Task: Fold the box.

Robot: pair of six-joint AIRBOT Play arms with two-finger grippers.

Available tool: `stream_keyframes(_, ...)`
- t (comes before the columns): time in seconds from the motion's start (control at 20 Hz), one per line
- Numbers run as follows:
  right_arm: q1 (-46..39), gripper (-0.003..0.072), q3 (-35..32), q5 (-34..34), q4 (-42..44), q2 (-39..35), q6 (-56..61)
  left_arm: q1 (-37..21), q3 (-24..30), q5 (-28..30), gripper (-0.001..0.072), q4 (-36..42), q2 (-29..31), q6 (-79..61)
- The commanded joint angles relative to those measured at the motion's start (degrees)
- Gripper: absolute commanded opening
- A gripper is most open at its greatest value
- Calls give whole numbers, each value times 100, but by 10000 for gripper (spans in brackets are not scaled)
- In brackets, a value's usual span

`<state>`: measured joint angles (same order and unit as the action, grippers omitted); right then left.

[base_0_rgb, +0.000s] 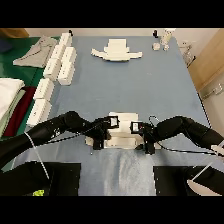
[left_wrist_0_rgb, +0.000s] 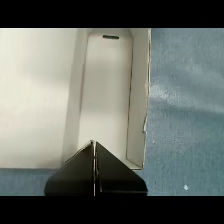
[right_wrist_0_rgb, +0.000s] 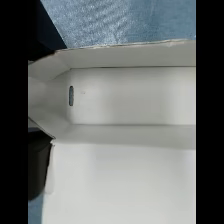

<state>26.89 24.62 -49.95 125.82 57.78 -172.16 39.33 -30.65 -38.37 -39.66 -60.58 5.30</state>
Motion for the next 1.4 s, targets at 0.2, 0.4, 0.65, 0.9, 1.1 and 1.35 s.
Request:
stream_keyframes(0.2, 0, 508, 7, -2, -2, 2, 0, -13, -7, 24, 13, -1342, 505, 951)
stream_keyframes(0.4, 0, 508, 7, -2, -2, 2, 0, -15, -7, -153, 13, -1915, 837, 1582)
stream_keyframes(0.65, 0, 508, 7, -2, -2, 2, 0, -70, 4, -695, 13, -2168, 920, 1873)
stream_keyframes(0.9, 0, 508, 7, -2, -2, 2, 0, -107, 13, -614, 15, -1840, 629, 1572)
stream_keyframes(1.1, 0, 508, 7, -2, -2, 2, 0, -107, 7, -560, 15, -872, 376, 424)
stream_keyframes(1.35, 0, 508, 7, -2, -2, 2, 0, -120, 4, -734, 348, -997, 402, 450)
